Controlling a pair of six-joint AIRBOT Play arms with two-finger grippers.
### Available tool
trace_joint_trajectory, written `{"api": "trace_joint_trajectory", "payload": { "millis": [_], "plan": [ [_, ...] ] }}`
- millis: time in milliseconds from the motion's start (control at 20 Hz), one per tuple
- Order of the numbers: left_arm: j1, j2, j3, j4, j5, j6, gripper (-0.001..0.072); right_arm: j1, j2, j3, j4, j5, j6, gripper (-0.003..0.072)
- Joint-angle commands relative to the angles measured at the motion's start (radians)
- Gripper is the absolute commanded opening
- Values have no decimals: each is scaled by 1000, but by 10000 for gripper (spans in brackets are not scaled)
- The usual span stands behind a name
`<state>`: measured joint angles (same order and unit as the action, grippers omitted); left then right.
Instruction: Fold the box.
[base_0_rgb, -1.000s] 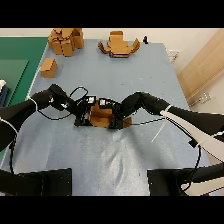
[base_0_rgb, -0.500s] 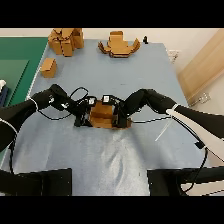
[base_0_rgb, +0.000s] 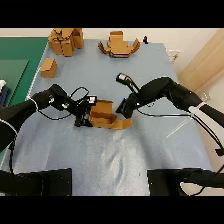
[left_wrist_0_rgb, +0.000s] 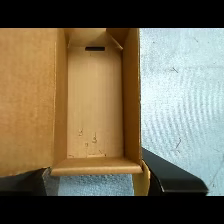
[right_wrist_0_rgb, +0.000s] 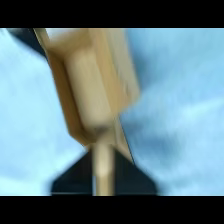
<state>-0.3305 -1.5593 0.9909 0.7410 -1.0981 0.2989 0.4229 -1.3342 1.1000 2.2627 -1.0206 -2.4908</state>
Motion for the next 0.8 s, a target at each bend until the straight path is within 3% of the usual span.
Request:
{"api": "trace_joint_trajectory", "payload": {
  "millis": [0,150,350,600,750],
  "plan": [
    [1,-1,0,1,10,-2,236,56,16,10,163,130,-4,2],
    [0,-1,0,1,20,-1,236,116,-129,118,160,257,48,1],
    [0,-1,0,8,14,-2,236,86,-382,341,77,239,208,1],
    [0,-1,0,8,14,-2,236,35,-603,481,85,-59,301,1],
    [0,-1,0,7,14,-3,236,35,-636,505,109,-116,302,1]
  ]
}}
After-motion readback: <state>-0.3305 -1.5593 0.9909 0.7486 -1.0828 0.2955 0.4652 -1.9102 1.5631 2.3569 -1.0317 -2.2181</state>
